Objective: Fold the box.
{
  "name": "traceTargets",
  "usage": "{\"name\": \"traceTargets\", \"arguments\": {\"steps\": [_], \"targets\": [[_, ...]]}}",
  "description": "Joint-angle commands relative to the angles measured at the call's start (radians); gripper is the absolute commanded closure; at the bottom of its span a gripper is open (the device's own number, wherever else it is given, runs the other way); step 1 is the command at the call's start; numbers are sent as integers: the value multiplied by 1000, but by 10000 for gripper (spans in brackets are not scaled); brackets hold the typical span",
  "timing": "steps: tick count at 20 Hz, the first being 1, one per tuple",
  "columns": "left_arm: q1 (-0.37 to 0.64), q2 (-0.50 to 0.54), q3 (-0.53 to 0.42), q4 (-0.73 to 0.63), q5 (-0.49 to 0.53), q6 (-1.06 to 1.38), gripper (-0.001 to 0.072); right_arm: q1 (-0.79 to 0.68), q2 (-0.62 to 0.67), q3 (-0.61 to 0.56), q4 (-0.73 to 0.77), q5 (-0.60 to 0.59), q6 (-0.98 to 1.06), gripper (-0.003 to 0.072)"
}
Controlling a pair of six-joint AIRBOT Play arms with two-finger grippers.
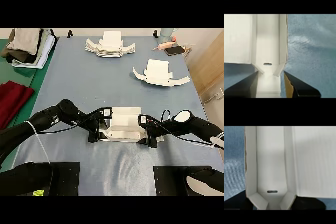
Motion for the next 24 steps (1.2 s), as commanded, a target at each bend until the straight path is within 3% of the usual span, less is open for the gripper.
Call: {"name": "traceTargets", "arguments": {"steps": [1,2,3,4,6,8,14,15,16,17,24], "targets": [[-31,-1,0,-21,97,-1,244,0,1,1,0,0,0,119],[-42,-1,0,-24,105,-1,245,0,1,1,0,0,0,119],[-56,-1,0,-28,102,-3,390,0,1,1,0,0,0,119],[-68,-1,0,-28,95,-10,490,0,1,1,0,0,0,119],[-89,-1,0,-28,94,-40,492,0,1,1,0,0,0,119],[-98,-1,0,-28,103,-58,649,0,1,1,0,0,0,119],[-133,-1,0,-54,194,-60,649,0,1,1,0,0,0,119],[-137,-1,0,-54,194,-60,607,0,1,1,0,0,0,119],[-142,-1,0,-54,190,-60,345,0,1,1,0,0,0,119],[-143,-1,0,-56,184,-61,158,0,1,1,0,0,0,119],[-142,0,0,-63,169,-80,155,0,1,1,0,0,0,119]]}}
